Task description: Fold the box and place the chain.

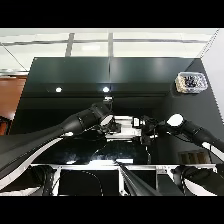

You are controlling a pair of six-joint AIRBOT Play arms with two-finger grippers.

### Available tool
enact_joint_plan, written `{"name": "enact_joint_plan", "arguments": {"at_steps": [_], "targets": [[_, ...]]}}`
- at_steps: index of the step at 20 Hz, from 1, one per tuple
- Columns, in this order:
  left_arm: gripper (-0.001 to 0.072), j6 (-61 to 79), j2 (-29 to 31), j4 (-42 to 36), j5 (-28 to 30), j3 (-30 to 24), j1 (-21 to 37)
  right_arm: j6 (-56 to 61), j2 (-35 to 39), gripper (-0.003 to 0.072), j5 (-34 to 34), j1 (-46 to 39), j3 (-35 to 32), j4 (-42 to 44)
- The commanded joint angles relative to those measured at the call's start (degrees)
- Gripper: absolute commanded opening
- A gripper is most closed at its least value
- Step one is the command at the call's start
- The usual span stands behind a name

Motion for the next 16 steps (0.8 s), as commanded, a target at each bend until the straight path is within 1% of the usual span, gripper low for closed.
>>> {"name": "enact_joint_plan", "arguments": {"at_steps": [1,2,3,5,6,7,9,10,11,12,14,15,16], "targets": [[0.0266,-2.21,-0.17,0.31,-0.35,0.13,-0.04,0.00,0.02,0.0428,0.00,0.02,0.00,0.00],[0.0152,-2.23,-0.17,0.28,-0.20,0.13,-0.07,0.00,0.02,0.0428,0.00,0.02,0.00,0.00],[0.0107,-2.47,-0.17,0.28,-0.11,0.13,-0.07,0.00,0.02,0.0428,0.00,0.02,0.00,0.02],[0.0107,-3.48,-0.17,0.33,-0.02,0.13,-0.07,0.00,0.02,0.0427,0.00,0.02,0.00,0.00],[0.0076,-3.45,-0.17,0.31,-0.07,0.13,-0.07,0.00,0.02,0.0428,0.00,0.02,0.00,0.00],[0.0029,-3.43,-0.17,0.31,-0.15,0.13,-0.07,0.00,0.02,0.0427,0.00,0.02,0.00,0.02],[0.0030,-3.43,-0.17,0.28,-0.24,0.13,-0.07,0.00,0.02,0.0428,0.00,0.02,0.00,0.00],[0.0065,-3.43,-0.17,0.28,-0.22,0.13,-0.07,0.00,0.02,0.0428,0.00,0.02,0.00,0.00],[0.0269,-3.45,-0.17,0.22,-0.22,0.15,-0.07,0.00,0.02,0.0428,0.00,0.02,0.00,0.00],[0.0446,-3.45,-0.17,-0.15,-0.57,0.15,-0.07,0.00,0.02,0.0427,0.00,0.02,0.00,0.00],[0.0458,-3.48,-0.17,-0.09,-1.46,0.13,-0.07,0.00,0.02,0.0427,0.00,0.02,0.00,0.00],[0.0443,-3.52,-0.17,-0.02,-1.27,0.13,-0.04,0.00,0.02,0.0428,0.00,0.02,0.00,0.00],[0.0358,-3.54,-0.17,0.13,-0.68,0.13,-0.02,0.00,0.02,0.0427,0.00,0.02,0.00,0.02]]}}
